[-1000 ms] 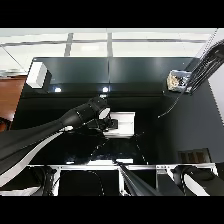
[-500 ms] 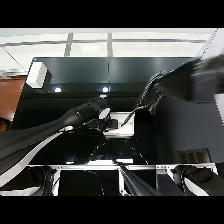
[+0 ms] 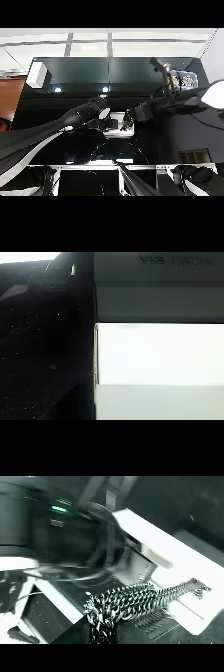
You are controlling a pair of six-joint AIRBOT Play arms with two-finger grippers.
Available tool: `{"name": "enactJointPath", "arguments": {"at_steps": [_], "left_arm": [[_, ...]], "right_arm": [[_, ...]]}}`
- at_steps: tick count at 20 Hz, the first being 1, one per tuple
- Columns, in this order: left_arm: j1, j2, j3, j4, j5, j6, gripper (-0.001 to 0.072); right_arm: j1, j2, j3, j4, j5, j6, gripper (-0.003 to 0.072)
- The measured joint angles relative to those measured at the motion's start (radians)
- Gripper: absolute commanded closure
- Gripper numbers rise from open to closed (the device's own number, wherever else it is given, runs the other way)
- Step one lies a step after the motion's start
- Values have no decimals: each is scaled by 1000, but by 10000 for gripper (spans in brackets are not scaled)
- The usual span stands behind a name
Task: Fold the box and place the chain.
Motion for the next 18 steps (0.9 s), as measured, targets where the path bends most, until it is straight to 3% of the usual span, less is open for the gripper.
{"name": "enactJointPath", "arguments": {"at_steps": [8,10,14,18], "left_arm": [[0,0,0,0,0,0,685],[0,0,0,0,0,0,685],[0,0,0,0,0,0,685],[0,0,0,0,0,0,685]], "right_arm": [[5,-15,-156,21,-137,24,668],[8,-29,-164,42,-166,30,397],[-15,-41,-170,15,-182,31,402],[-113,-45,-172,-127,-94,33,402]]}}
